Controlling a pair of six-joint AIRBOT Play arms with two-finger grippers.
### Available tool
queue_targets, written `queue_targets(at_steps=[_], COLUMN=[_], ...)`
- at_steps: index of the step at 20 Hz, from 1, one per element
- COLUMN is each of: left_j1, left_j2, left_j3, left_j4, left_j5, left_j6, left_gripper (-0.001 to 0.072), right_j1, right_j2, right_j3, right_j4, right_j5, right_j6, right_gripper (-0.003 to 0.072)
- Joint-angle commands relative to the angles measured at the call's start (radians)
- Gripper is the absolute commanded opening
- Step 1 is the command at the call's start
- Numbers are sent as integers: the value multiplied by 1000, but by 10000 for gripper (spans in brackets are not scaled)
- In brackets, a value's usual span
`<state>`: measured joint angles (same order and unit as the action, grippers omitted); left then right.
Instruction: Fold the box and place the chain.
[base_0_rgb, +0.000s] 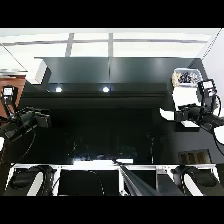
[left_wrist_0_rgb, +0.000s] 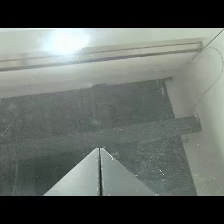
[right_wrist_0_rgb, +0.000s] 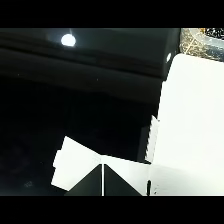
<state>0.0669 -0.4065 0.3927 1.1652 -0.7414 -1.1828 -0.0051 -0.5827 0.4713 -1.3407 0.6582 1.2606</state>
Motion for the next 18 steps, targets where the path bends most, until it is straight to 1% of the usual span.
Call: queue_targets(at_steps=[1, 10, 13, 18], left_j1=[1, 3, 11, 11], left_j2=[0, 0, -28, -37], left_j3=[0, 0, 0, 0], left_j4=[0, 1, 4, 4], left_j5=[0, 3, 55, 58], left_j6=[0, 0, 0, 0], left_gripper=[25, 25, 25, 25], right_j1=[0, 0, 0, 0], right_j2=[1, 1, 1, 1], right_j3=[-1, -1, -1, -1], right_j4=[0, 0, 0, 6], right_j5=[0, 0, 0, -3], right_j6=[0, 0, 0, 0], right_gripper=[16, 16, 16, 16])
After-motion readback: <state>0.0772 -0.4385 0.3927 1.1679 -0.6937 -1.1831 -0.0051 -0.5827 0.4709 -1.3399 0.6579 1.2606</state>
